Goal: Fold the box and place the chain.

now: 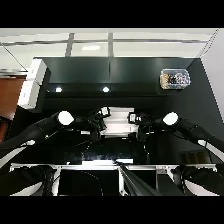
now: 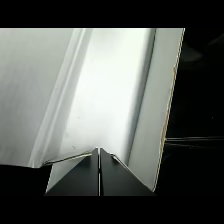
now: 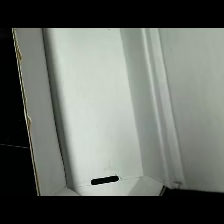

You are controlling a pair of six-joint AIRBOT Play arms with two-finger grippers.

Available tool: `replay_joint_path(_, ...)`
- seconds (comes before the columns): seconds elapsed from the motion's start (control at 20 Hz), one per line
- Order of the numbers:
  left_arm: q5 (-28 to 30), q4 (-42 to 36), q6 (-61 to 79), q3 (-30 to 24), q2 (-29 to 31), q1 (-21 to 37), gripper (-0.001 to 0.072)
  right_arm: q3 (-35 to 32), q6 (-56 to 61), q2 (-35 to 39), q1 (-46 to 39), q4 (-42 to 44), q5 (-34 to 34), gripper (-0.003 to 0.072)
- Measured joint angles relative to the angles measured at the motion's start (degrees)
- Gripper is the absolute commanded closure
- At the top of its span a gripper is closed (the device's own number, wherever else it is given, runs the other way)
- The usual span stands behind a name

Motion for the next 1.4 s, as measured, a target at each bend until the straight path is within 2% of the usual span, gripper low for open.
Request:
replay_joint_path(0.15,-2.1,6.4,-8.26,0.87,2.14,3.21,0.0678,0.0,0.0,0.0,0.0,0.0,0.0,0.0202)
replay_joint_path(0.25,-3.91,12.85,-19.43,1.2,4.44,7.45,0.0678,0.0,-0.02,0.0,0.0,0.0,0.0,0.0202)
replay_joint_path(0.4,-7.89,22.08,-40.81,1.46,7.63,16.48,0.0678,0.0,-0.02,0.0,0.0,0.0,0.0,0.0202)
replay_joint_path(0.55,-14.43,24.26,-57.44,0.7,8.33,26.93,0.0651,0.0,-0.02,0.0,0.0,0.0,0.0,0.0202)
replay_joint_path(0.7,-20.09,18.53,-63.1,-2.14,6.69,34.58,0.0638,0.0,-0.02,0.02,0.0,-0.02,0.0,0.0202)
replay_joint_path(0.9,-23.26,4.35,-57.22,-6.88,2.12,37.97,0.0678,0.02,-0.02,0.0,0.0,-0.02,0.0,0.0202)
replay_joint_path(1.15,-23.98,-8.83,-48.78,-9.14,-3.67,33.75,0.0679,0.0,-0.02,0.0,0.0,-0.02,0.0,0.0202)
replay_joint_path(1.4,-21.29,-15.85,-44.92,-9.33,-5.7,27.91,0.068,0.0,-0.02,0.0,0.0,-0.02,0.02,0.0202)
